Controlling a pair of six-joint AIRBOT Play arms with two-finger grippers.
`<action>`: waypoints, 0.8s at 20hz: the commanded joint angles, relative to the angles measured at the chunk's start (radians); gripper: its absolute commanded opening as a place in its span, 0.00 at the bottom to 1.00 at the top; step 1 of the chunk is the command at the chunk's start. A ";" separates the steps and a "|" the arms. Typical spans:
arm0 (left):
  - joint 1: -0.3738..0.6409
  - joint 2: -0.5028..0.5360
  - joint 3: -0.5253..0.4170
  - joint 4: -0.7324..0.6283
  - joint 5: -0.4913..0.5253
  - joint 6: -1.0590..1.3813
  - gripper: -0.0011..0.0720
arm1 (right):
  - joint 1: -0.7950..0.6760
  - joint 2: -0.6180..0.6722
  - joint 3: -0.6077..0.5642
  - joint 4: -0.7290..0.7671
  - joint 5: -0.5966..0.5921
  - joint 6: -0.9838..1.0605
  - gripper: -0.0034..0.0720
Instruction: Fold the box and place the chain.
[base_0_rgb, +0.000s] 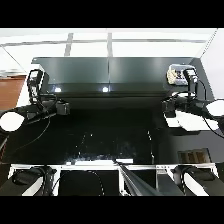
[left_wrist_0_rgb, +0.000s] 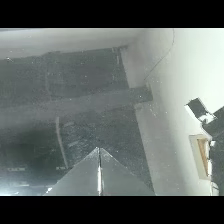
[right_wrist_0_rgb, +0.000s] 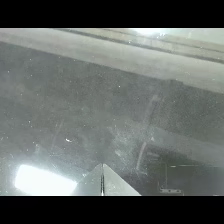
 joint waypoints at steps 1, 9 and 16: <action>-0.001 0.000 0.000 0.000 0.000 0.000 0.05 | 0.001 -0.001 -0.001 0.000 0.000 0.000 0.07; -0.001 0.000 0.000 0.000 0.000 0.000 0.05 | 0.001 -0.001 -0.001 0.000 0.000 0.000 0.07; -0.001 0.000 0.000 0.000 0.001 0.000 0.05 | 0.001 -0.001 -0.001 0.121 -0.035 0.000 0.07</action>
